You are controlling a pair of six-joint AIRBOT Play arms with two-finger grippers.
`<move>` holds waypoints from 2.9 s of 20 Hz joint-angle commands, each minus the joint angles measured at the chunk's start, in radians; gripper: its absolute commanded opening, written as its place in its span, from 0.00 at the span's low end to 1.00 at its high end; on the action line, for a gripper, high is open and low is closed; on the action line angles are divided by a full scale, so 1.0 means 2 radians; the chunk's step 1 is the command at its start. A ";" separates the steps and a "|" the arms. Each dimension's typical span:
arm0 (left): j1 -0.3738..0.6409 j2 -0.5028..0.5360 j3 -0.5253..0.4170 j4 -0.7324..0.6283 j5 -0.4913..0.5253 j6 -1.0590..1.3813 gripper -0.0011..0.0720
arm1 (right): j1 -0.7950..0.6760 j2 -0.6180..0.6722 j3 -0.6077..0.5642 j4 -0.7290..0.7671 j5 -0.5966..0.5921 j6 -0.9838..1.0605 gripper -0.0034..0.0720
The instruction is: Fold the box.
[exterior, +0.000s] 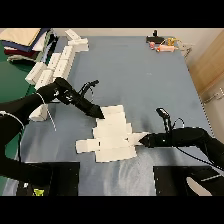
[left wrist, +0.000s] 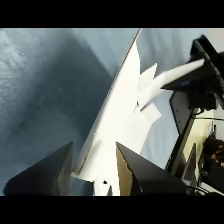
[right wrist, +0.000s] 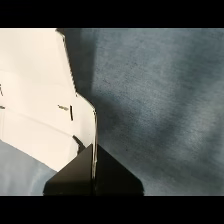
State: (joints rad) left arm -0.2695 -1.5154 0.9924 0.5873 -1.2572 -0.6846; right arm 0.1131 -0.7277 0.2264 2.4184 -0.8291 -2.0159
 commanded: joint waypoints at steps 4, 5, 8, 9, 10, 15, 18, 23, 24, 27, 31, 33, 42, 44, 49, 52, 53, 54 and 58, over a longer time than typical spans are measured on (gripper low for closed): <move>-0.013 -0.012 0.000 -0.004 -0.034 0.026 0.33 | 0.002 -0.001 0.000 0.000 0.005 0.000 0.05; -0.015 -0.013 0.000 -0.004 -0.035 0.037 0.15 | 0.002 -0.001 0.000 0.000 0.005 0.000 0.05; -0.014 -0.013 0.000 -0.010 -0.035 0.063 0.03 | 0.002 -0.001 0.000 0.000 0.003 0.000 0.05; -0.014 -0.012 0.000 -0.010 -0.036 0.063 0.03 | 0.002 -0.001 0.000 -0.002 0.003 -0.001 0.06; -0.015 -0.012 0.000 -0.010 -0.043 0.062 0.03 | 0.002 -0.001 0.000 -0.007 0.003 -0.001 0.17; -0.015 -0.012 0.002 -0.062 -0.067 0.110 0.03 | 0.002 0.000 0.043 -0.135 -0.004 0.002 0.56; -0.015 0.000 0.002 -0.091 -0.054 0.198 0.03 | 0.002 0.000 0.083 -0.233 -0.007 0.047 0.56; -0.035 0.048 0.000 -0.068 -0.002 0.230 0.03 | 0.002 0.000 0.140 -0.334 -0.024 0.144 0.56; -0.043 0.061 -0.006 -0.068 0.014 0.232 0.03 | 0.002 0.000 0.150 -0.329 -0.024 0.146 0.56; -0.074 0.120 -0.052 -0.061 0.079 0.260 0.02 | 0.002 0.000 0.175 -0.332 -0.022 0.170 0.56; -0.124 0.213 -0.143 -0.057 0.182 0.308 0.02 | 0.002 0.000 0.183 -0.335 -0.016 0.172 0.56; -0.146 0.241 -0.179 -0.058 0.216 0.351 0.03 | 0.002 0.000 0.183 -0.335 -0.015 0.172 0.56; -0.171 0.239 -0.213 -0.058 0.269 0.365 0.03 | 0.002 0.000 0.182 -0.332 -0.013 0.193 0.55; -0.171 0.239 -0.213 -0.058 0.272 0.364 0.03 | 0.002 -0.001 0.182 -0.328 -0.013 0.193 0.55; -0.171 0.241 -0.213 -0.060 0.245 0.359 0.03 | 0.002 -0.001 0.182 -0.324 -0.013 0.194 0.55; -0.171 0.260 -0.213 -0.061 0.246 0.442 0.03 | 0.002 -0.001 0.182 -0.324 -0.014 0.202 0.55; -0.171 0.267 -0.213 -0.061 0.245 0.449 0.03 | 0.002 -0.001 0.182 -0.324 -0.017 0.203 0.55; -0.171 0.276 -0.215 -0.061 0.247 0.451 0.03 | 0.002 -0.001 0.182 -0.324 -0.020 0.202 0.55; -0.184 0.308 -0.240 -0.087 0.300 0.498 0.03 | 0.002 -0.001 0.182 -0.324 -0.022 0.206 0.55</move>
State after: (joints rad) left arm -0.6205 -0.9401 0.5396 0.4507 -0.7261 0.2207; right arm 0.1165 -0.7288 0.5900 1.7691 -0.8692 -1.6081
